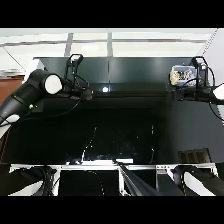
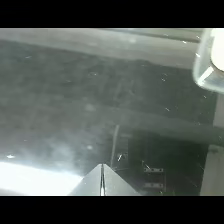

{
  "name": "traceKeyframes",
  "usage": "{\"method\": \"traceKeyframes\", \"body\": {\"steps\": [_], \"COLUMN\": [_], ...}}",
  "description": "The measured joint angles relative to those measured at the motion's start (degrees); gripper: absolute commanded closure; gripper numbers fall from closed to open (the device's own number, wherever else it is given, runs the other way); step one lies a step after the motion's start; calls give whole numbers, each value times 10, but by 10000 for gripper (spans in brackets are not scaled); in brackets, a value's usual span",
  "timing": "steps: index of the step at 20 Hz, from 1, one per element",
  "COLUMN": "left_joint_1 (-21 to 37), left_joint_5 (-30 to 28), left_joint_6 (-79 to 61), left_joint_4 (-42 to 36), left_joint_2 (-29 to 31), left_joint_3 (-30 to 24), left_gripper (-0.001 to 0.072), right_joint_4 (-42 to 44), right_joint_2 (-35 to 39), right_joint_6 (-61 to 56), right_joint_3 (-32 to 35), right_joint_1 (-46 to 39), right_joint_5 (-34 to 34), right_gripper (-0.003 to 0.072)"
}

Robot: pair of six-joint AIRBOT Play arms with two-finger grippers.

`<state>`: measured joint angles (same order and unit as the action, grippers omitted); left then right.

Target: Fold the box and place the chain.

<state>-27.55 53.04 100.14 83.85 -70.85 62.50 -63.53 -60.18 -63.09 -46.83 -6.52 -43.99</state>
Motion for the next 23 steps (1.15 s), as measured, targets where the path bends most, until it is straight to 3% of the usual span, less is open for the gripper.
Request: {"method": "traceKeyframes", "body": {"steps": [10,23], "left_joint_1": [-15,-16], "left_joint_5": [-57,-70], "left_joint_6": [32,42], "left_joint_4": [26,-19], "left_joint_2": [20,-41], "left_joint_3": [-36,-37], "left_gripper": [687,687], "right_joint_4": [-14,-15], "right_joint_2": [-2,-2], "right_joint_6": [-11,-12], "right_joint_3": [38,39], "right_joint_1": [-26,-26], "right_joint_5": [-11,-14], "right_gripper": [674,674]}}
